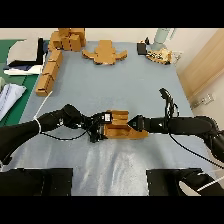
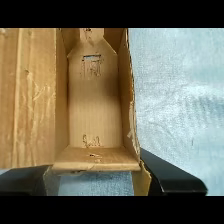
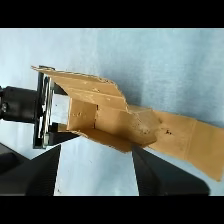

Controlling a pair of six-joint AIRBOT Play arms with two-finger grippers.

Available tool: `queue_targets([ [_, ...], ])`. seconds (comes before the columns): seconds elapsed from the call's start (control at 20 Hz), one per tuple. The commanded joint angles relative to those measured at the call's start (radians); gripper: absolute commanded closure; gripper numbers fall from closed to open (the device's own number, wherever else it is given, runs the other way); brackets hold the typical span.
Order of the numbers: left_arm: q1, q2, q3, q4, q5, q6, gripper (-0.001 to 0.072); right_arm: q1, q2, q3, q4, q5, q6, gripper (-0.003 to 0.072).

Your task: Fold the box.

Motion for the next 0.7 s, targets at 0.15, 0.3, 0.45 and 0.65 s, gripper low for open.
queue_targets([
  [0.15, -0.013, -0.01, -0.008, 0.003, 0.024, -0.005, 0.0191, 0.001, -0.024, 0.0, 0.001, 0.051, 0.096, -0.0006],
  [0.3, -0.013, -0.01, -0.008, 0.003, 0.027, -0.005, 0.0191, 0.001, -0.085, 0.002, 0.042, 0.079, 0.195, 0.0382],
  [0.45, -0.013, -0.01, -0.008, 0.003, 0.026, -0.005, 0.0191, 0.019, -0.176, 0.047, 0.113, 0.127, 0.096, 0.0546],
  [0.65, -0.013, -0.01, -0.008, 0.003, 0.026, -0.005, 0.0191, 0.077, -0.369, 0.224, 0.106, 0.123, -0.047, 0.0674],
])
